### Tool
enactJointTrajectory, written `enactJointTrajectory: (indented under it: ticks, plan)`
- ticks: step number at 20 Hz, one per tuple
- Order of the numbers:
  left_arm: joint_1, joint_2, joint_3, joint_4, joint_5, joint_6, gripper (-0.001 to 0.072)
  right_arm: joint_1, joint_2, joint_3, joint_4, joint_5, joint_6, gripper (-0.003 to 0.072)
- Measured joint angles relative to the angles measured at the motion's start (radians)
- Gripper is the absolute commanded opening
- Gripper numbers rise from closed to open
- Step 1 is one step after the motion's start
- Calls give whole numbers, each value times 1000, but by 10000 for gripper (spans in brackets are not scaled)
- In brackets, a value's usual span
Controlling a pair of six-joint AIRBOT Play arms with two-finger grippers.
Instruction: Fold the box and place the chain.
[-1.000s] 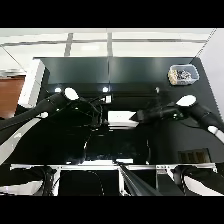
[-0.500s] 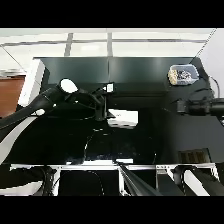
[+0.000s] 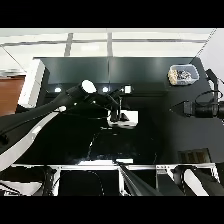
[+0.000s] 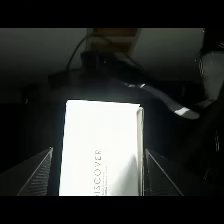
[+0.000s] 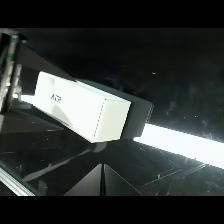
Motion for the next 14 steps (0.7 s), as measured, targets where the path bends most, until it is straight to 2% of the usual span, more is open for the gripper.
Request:
enactJointTrajectory:
  ticks: [14]
  plan:
    - [-11, -22, 11, 87, -44, -50, 712, -2, 0, -1, 0, 2, -8, 21]
